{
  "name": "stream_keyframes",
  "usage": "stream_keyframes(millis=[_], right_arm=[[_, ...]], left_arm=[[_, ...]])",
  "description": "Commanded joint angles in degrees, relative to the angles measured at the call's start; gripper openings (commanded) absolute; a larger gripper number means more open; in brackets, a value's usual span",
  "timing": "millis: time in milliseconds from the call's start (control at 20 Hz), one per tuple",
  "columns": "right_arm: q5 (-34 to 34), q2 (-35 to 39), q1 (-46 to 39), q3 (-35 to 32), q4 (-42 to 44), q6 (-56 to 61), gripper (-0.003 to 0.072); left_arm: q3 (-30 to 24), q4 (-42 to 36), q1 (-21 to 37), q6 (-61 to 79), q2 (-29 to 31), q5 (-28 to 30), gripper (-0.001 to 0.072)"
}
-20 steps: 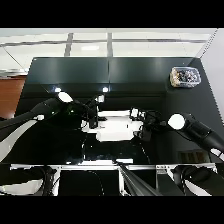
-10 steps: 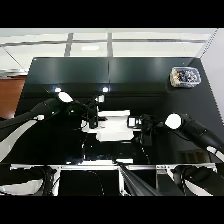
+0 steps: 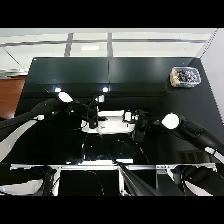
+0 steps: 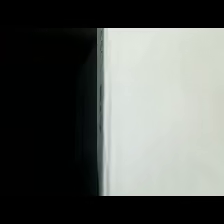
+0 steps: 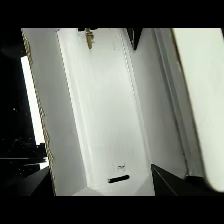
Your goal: Fold the box and place the chain.
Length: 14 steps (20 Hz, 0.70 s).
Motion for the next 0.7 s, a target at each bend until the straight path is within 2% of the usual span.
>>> stream_keyframes(millis=[0, 200, 500, 650], right_arm=[[0.31, 0.46, -3.3, 0.76, -1.57, -3.04, 0.0716], [3.72, -0.02, -7.26, 0.76, 6.95, -13.97, 0.0716], [5.49, -4.22, -8.46, 0.76, 17.46, -23.28, 0.0716], [5.62, -7.17, -8.46, 0.76, 18.99, -24.72, 0.0715]], left_arm=[[0.07, 0.0, -0.02, 0.02, -0.02, -0.04, 0.0025], [0.07, 0.0, -0.02, 0.02, -0.02, -0.04, 0.0025], [0.07, 0.0, -0.07, 0.02, -0.02, -0.02, 0.0026], [0.07, 0.0, -0.07, 0.02, -0.02, -0.02, 0.0025]])
